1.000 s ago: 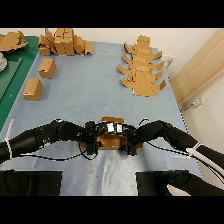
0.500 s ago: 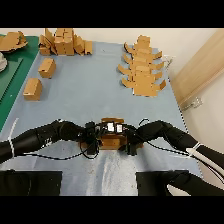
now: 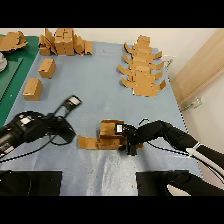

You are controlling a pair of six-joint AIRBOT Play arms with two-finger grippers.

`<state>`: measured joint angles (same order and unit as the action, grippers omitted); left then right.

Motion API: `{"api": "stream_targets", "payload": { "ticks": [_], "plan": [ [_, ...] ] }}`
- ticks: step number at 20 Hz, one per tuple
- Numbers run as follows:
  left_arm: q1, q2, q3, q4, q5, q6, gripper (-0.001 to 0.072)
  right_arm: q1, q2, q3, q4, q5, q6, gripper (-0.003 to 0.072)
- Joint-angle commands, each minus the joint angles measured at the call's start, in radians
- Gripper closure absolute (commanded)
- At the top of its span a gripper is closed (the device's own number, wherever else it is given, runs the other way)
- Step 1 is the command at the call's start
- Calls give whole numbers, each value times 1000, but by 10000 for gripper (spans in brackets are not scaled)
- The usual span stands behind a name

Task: Fold the box.

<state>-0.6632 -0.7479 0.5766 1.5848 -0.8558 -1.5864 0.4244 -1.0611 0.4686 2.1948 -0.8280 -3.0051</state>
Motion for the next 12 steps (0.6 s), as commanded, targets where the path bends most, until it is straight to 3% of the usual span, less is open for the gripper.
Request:
{"api": "stream_targets", "payload": {
  "ticks": [1, 4, 7, 12],
  "plan": [
    [140, 109, -97, -116, -65, -316, 696, 0, 1, 0, 0, 0, 2, 317],
    [150, 41, -173, -355, 72, -257, 696, 0, 1, 0, 0, 0, 1, 317],
    [106, -50, -177, -545, 171, -169, 696, 0, 1, 0, 0, 0, 1, 317],
    [40, -183, -176, -681, 239, -156, 696, 0, 1, 0, 1, 0, 1, 318]
  ]
}}
